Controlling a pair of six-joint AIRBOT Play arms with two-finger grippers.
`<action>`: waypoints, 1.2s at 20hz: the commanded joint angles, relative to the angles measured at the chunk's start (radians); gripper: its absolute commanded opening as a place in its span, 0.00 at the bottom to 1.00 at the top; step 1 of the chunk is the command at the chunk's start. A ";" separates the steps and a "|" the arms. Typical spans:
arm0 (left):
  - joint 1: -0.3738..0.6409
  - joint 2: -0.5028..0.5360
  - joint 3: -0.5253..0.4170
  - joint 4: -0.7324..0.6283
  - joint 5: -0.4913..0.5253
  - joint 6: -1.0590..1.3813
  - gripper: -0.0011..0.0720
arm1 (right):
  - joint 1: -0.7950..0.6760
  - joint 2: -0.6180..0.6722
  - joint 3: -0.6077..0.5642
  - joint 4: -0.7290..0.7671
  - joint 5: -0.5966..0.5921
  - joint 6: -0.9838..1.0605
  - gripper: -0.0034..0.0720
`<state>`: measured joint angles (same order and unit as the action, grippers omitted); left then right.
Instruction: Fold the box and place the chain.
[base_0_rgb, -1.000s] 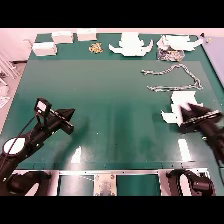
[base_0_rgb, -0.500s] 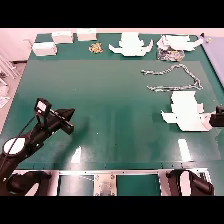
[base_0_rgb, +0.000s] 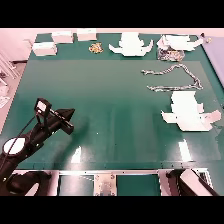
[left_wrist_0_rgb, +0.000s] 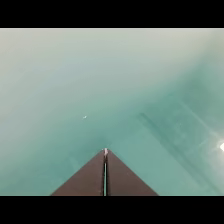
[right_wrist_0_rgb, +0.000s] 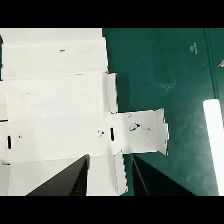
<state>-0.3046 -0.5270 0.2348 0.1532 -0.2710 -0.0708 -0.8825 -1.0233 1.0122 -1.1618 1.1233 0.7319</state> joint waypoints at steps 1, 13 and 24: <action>0.000 0.001 0.001 0.000 0.000 0.000 0.04 | -0.077 -0.293 0.228 0.055 0.289 -0.043 0.57; 0.000 0.001 0.001 0.000 0.000 0.000 0.04 | -0.090 -0.687 0.753 -0.052 0.441 -0.002 0.75; 0.000 0.001 0.001 0.000 0.000 0.000 0.04 | -0.089 -0.816 0.752 0.010 0.520 -0.008 0.74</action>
<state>-0.3046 -0.5270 0.2348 0.1532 -0.2710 -0.0708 -0.9718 -1.8172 1.7618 -1.1591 1.6348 0.7235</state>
